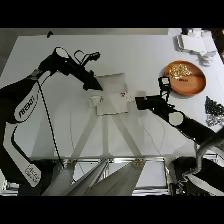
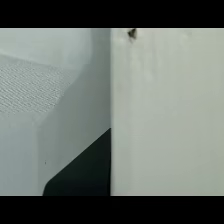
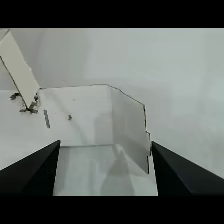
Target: Fold the box and place the chain.
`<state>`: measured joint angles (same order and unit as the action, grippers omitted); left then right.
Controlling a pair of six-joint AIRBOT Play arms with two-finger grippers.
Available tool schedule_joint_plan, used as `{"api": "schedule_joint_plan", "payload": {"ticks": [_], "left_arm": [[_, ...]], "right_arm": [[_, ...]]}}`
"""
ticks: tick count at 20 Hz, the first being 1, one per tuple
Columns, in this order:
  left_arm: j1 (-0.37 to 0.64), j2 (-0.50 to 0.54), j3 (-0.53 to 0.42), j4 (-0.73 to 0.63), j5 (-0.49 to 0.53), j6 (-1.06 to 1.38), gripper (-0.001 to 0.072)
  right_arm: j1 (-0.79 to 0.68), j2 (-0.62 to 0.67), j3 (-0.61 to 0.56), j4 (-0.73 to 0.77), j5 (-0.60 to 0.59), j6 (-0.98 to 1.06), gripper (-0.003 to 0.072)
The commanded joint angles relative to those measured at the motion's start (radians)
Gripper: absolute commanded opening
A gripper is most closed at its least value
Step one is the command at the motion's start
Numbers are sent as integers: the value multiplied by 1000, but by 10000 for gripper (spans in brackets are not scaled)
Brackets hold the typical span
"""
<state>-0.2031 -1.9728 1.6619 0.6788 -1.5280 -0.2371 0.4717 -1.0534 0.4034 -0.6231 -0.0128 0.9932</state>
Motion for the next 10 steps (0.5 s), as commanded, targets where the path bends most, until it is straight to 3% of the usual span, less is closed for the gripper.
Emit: {"api": "schedule_joint_plan", "payload": {"ticks": [1, 5, 8, 10], "left_arm": [[10, 107, 0, 76, -16, -86, 5], [2, 299, -42, 211, -3, -129, 1], [2, 390, -228, 126, 107, -66, 1], [-10, 394, -359, 19, 172, 39, 4]], "right_arm": [[-3, 62, 1, -9, -18, -7, 655], [-76, 163, 1, -9, -43, -7, 655], [-167, 239, 1, -9, -35, -7, 655], [-229, 278, 1, -9, -23, -7, 654]]}}
